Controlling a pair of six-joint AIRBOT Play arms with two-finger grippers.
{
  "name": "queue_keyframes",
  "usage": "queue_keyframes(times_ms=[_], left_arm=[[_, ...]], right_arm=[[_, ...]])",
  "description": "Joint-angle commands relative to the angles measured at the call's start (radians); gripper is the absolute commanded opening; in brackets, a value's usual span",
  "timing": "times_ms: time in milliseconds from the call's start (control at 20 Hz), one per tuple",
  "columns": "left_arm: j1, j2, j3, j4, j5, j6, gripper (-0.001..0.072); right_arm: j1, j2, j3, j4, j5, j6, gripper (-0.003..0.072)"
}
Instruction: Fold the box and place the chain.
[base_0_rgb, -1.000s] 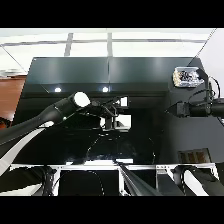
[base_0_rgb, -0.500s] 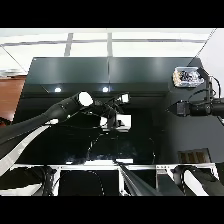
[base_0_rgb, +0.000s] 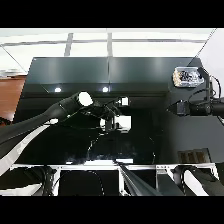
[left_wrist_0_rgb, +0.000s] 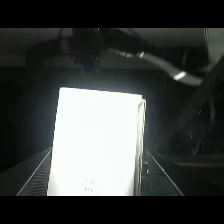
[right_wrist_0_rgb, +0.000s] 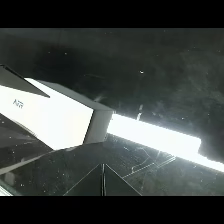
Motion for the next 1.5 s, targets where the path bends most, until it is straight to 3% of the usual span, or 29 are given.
queue_keyframes(times_ms=[0, 250, 300, 400, 450, 600, 750, 950, 1100, 1250, 1450], left_arm=[[-0.001, -0.002, 0.0, 0.098, -0.002, 0.024, 0.0708], [-0.018, -0.034, 0.001, 0.179, 0.029, 0.019, 0.0682], [-0.027, -0.037, 0.0, 0.187, 0.03, 0.019, 0.064], [-0.036, -0.035, 0.01, 0.243, 0.024, -0.048, 0.0363], [-0.035, -0.034, 0.033, 0.295, 0.011, -0.149, 0.0285], [0.031, -0.033, 0.155, 0.555, -0.083, -0.441, 0.0282], [0.201, -0.034, 0.258, 0.733, -0.093, -0.616, 0.0282], [0.544, -0.049, 0.344, 0.749, 0.003, -0.858, 0.0286], [0.771, -0.118, 0.438, 0.744, 0.003, -1.025, 0.0291], [0.885, -0.219, 0.556, 0.742, -0.012, -1.032, 0.0291], [0.925, -0.378, 0.719, 0.747, -0.058, -1.032, 0.0291]], right_arm=[[-0.001, 0.0, 0.0, 0.0, -0.005, 0.0, 0.0013], [-0.001, 0.0, 0.0, 0.0, -0.019, 0.001, 0.0013], [-0.001, 0.0, 0.0, 0.0, -0.019, 0.001, 0.0014], [-0.001, 0.0, 0.0, 0.0, -0.024, 0.001, 0.0013], [-0.001, 0.0, 0.0, 0.0, -0.027, 0.001, 0.0013], [-0.001, 0.0, 0.0, 0.0, -0.027, 0.008, 0.0013], [-0.001, 0.0, 0.0, 0.001, -0.043, 0.023, 0.0013], [-0.001, 0.0, 0.0, 0.001, -0.08, 0.045, 0.0013], [-0.001, 0.0, 0.0, 0.001, -0.091, 0.051, 0.0013], [-0.001, 0.0, 0.0, 0.001, -0.091, 0.051, 0.0014], [-0.001, 0.0, 0.0, 0.001, -0.133, 0.051, 0.0013]])
